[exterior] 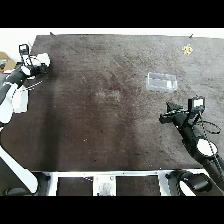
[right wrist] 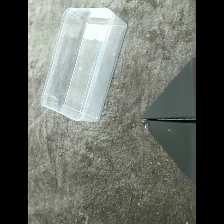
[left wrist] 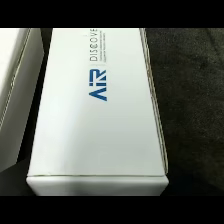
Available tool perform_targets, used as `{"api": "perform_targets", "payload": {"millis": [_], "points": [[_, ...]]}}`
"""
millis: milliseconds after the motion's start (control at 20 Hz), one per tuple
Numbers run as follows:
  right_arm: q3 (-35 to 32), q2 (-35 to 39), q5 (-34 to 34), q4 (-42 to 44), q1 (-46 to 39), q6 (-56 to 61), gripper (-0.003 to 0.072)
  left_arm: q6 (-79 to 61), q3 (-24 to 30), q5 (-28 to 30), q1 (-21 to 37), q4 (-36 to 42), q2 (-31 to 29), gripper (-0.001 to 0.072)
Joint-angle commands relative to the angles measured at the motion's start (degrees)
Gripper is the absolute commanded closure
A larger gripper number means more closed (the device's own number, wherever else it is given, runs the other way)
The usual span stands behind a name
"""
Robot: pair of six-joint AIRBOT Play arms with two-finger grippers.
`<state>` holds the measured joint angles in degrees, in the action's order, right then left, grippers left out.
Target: Fold the box and place the chain.
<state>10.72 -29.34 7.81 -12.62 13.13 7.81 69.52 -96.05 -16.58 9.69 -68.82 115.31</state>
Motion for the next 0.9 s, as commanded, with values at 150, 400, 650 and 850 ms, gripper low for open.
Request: {"api": "perform_targets", "payload": {"millis": [150, 400, 650, 850], "points": [[0.0, 0.0, -0.1, 0.8, 0.0, 0.0, 0.0686, -1.2, 0.0, 0.7, 0.1, -0.2, 0.2, 0.0095], [0.0, 0.0, 0.0, 1.1, 0.0, 0.0, 0.0686, -4.0, -0.5, -0.6, 0.1, -1.7, -1.7, -0.0006], [0.0, 0.0, 0.2, 1.1, 0.0, -0.1, 0.0686, -4.0, -0.5, -3.5, 0.1, -2.2, -11.5, -0.0005], [0.0, 0.0, 0.6, -0.2, 0.0, -0.1, 0.0686, -4.0, -0.4, -16.4, 0.1, -2.1, -24.7, 0.0688]]}}
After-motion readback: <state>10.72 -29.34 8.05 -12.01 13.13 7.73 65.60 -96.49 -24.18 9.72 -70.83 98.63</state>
